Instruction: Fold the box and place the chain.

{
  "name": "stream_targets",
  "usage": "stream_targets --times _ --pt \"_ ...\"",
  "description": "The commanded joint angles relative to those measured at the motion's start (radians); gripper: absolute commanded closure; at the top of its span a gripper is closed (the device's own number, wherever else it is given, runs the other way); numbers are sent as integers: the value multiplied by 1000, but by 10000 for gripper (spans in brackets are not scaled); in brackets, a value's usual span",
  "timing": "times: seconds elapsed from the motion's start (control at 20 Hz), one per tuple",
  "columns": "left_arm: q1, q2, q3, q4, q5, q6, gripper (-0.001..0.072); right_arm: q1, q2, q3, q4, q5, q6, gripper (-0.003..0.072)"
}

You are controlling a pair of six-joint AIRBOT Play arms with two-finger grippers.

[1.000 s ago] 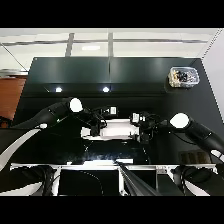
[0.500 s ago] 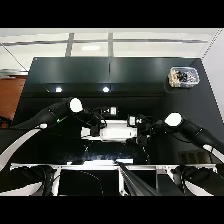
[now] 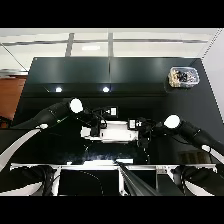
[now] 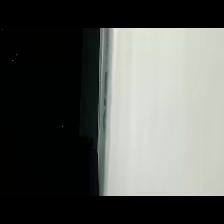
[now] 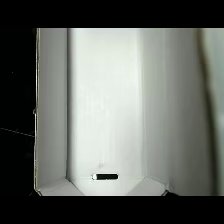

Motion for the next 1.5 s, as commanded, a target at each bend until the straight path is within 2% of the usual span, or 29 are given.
stream_targets --times 0.0,0.2,1.45 --pt "0 1 1 0 3 0 685 0 -1 -6 0 -17 0 -17" --pt "0 1 1 0 3 0 685 0 -1 -6 1 -57 0 -11" --pt "0 0 1 -12 3 0 684 3 -32 -23 26 -84 -1 -9"
